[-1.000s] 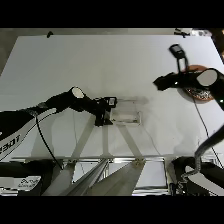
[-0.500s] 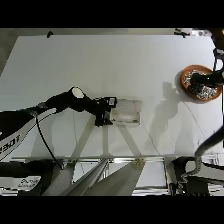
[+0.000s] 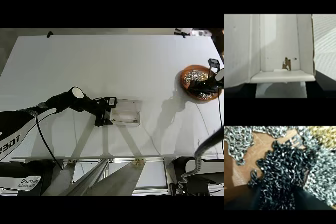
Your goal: Fold the box and place the chain.
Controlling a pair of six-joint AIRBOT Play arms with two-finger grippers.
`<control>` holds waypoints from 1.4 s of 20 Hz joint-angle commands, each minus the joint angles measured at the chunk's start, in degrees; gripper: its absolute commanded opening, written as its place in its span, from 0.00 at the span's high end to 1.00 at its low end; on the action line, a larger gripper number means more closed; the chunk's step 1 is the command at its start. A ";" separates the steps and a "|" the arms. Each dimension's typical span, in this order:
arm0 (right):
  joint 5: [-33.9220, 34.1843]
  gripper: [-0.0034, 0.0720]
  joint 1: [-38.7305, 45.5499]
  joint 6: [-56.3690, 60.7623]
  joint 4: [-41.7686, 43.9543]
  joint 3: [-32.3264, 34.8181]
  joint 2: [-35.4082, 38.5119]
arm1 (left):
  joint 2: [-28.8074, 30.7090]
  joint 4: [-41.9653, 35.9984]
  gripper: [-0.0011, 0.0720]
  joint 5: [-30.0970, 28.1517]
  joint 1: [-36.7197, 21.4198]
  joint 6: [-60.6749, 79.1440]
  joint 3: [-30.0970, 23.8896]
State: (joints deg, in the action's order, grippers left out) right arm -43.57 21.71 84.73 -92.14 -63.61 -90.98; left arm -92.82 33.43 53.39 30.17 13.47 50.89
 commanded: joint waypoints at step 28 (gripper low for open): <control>-12.85 0.95 -10.73 -13.25 18.36 -0.07 55.54 | 0.04 0.00 0.49 -0.02 -0.07 0.00 0.02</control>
State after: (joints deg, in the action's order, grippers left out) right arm -56.05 14.35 72.03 -78.35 -63.61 -40.93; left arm -92.82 33.43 53.39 30.17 13.47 50.89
